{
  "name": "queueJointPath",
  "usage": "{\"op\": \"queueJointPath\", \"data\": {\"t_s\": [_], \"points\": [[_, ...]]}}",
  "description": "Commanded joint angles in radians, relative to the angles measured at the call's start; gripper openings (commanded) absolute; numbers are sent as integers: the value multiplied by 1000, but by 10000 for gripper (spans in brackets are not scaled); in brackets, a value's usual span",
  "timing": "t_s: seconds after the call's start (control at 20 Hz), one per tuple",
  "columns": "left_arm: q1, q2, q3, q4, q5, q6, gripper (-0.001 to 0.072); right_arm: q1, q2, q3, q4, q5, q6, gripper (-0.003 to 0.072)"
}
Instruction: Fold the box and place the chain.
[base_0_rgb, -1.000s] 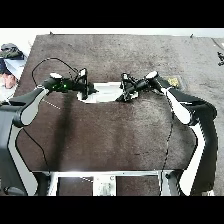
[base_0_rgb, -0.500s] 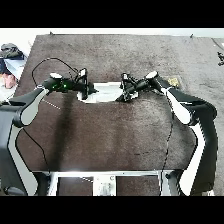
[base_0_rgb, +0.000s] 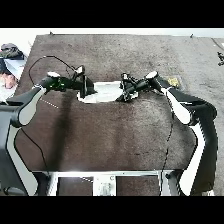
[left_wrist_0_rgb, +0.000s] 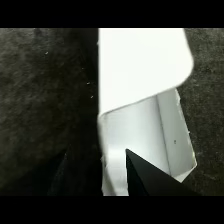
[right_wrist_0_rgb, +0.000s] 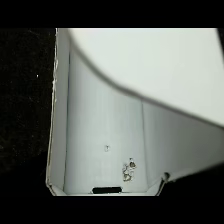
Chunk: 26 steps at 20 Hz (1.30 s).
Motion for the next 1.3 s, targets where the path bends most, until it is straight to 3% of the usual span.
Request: {"op": "queueJointPath", "data": {"t_s": [0.0,0.15,0.2,0.3,0.35,0.4,0.55,0.75,0.95,1.25], "points": [[60,26,6,2,-42,-61,386,0,-1,1,0,0,1,379],[111,74,10,2,-151,-87,385,0,-1,1,0,0,1,378],[119,99,10,6,-174,-122,353,0,-1,1,0,0,1,379],[119,144,9,48,-200,-137,125,0,0,1,0,0,1,379],[117,166,9,61,-199,-150,42,0,-1,1,0,0,1,379],[114,182,8,66,-201,-155,11,0,-1,1,0,0,1,379],[87,259,-39,76,-135,-178,7,0,0,1,0,0,1,379],[23,391,-232,103,11,-177,7,0,-1,1,0,0,1,379],[-40,410,-371,100,51,-178,7,0,-1,1,0,0,1,379],[-138,409,-407,76,253,-287,12,0,-1,1,0,0,1,379]]}}
